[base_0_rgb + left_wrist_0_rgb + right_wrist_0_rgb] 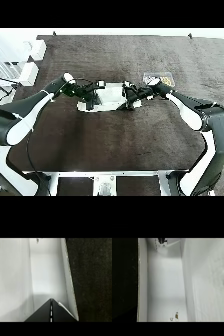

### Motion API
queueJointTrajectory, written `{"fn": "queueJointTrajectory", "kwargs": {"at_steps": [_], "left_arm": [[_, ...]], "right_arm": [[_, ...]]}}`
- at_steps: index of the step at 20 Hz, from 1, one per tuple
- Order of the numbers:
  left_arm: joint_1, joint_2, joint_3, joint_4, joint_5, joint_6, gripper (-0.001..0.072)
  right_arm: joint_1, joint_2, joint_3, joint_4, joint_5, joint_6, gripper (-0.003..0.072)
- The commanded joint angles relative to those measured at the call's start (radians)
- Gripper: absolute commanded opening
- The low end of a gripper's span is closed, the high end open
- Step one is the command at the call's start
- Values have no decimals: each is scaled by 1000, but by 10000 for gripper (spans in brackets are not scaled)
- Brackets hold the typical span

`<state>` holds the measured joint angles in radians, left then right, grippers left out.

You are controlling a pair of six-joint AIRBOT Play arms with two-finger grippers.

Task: Fold the box and place the chain.

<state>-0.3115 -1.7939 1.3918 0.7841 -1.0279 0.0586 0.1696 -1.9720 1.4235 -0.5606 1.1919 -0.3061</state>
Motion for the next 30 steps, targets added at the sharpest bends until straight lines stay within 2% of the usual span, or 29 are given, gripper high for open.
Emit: {"fn": "queueJointTrajectory", "kwargs": {"at_steps": [1,9,12,14,16,20,22,24,30], "left_arm": [[2,28,5,-17,-2,31,19],[129,185,6,-48,-140,-7,16],[175,262,6,-47,-143,-168,15],[198,300,1,-43,-132,-383,15],[206,355,-50,-37,-77,-577,15],[233,496,-262,-8,90,-921,15],[278,530,-364,-7,79,-1042,16],[333,528,-422,-4,15,-1069,16],[423,491,-453,14,4,-1117,16]], "right_arm": [[1,0,0,-3,6,-1,455],[1,0,0,-3,6,-1,455],[1,0,0,-3,5,-1,455],[1,0,0,-3,6,-1,455],[1,0,0,-3,5,-1,455],[1,0,0,-3,6,-1,455],[1,0,0,-3,6,-1,455],[1,0,0,-3,6,-2,455],[1,0,0,-3,5,-1,455]]}}
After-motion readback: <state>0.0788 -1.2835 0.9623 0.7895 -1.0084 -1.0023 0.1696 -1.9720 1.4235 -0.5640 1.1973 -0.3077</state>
